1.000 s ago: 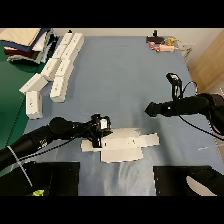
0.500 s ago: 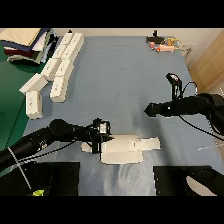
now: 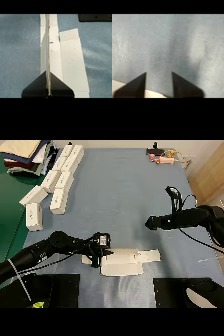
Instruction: Fold the box.
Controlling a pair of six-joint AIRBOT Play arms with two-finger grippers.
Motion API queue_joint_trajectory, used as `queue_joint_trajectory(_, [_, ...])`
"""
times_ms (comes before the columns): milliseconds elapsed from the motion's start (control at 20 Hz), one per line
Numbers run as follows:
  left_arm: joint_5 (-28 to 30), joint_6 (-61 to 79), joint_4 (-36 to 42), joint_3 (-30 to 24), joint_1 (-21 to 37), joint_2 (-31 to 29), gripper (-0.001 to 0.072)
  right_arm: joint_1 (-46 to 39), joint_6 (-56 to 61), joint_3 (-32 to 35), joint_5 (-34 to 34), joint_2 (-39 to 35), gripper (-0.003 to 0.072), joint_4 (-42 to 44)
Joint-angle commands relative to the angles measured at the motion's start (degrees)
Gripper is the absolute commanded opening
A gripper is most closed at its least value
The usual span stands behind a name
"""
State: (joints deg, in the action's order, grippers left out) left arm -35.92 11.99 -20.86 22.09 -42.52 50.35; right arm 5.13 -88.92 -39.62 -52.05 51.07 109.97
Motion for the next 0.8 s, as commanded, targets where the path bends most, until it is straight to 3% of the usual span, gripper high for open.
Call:
queue_joint_trajectory(0, [-0.02, -0.02, 0.04, -0.02, 0.11, 0.02, 0.0014, 0.00, -0.04, -0.07, -4.20, -0.04, 0.0158, 0.61])
queue_joint_trajectory(50, [-0.04, -0.02, 0.04, -0.02, 0.11, 0.02, 0.0014, 0.00, -0.07, -0.04, -6.05, -0.04, 0.0028, 0.59])
queue_joint_trajectory(100, [-0.02, -0.02, 0.04, -0.02, 0.11, 0.02, 0.0014, 0.00, -0.07, -0.04, -7.98, -0.07, 0.0016, 0.61])
queue_joint_trajectory(300, [3.02, -0.02, 0.04, 0.02, 0.11, 0.02, 0.0014, 0.00, -0.04, -0.04, -11.37, -0.07, 0.0015, 0.85])
queue_joint_trajectory(750, [2.29, -0.02, 0.04, 0.63, 0.11, 0.02, 0.0014, 0.00, -0.07, -0.04, -10.58, -0.04, 0.0004, 1.20])
